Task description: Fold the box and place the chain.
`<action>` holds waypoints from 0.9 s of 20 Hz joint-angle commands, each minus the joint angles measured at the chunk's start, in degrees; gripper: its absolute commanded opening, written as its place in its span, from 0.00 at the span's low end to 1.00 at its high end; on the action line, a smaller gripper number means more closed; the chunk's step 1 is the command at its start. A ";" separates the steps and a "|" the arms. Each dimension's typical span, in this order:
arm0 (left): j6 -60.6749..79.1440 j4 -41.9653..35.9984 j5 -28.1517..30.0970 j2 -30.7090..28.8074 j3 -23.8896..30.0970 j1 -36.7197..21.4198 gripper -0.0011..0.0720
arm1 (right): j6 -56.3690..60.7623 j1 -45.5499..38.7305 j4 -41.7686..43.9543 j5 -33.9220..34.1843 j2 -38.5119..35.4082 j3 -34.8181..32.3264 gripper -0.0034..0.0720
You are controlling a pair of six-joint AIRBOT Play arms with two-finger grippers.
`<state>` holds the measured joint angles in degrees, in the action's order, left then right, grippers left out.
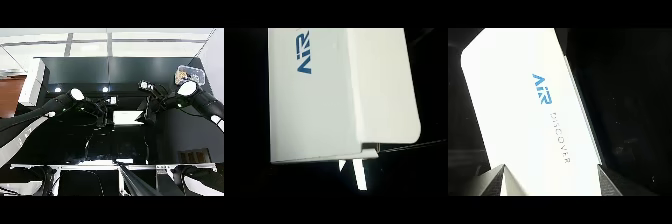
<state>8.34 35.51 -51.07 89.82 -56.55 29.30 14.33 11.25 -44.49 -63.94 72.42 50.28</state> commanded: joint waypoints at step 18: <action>0.00 0.00 -0.15 0.02 -0.02 0.00 0.74 | 0.20 0.31 -1.14 -2.95 0.42 0.00 0.44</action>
<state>8.38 35.53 -51.40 89.82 -56.55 29.30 14.52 11.51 -45.30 -66.37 72.79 50.33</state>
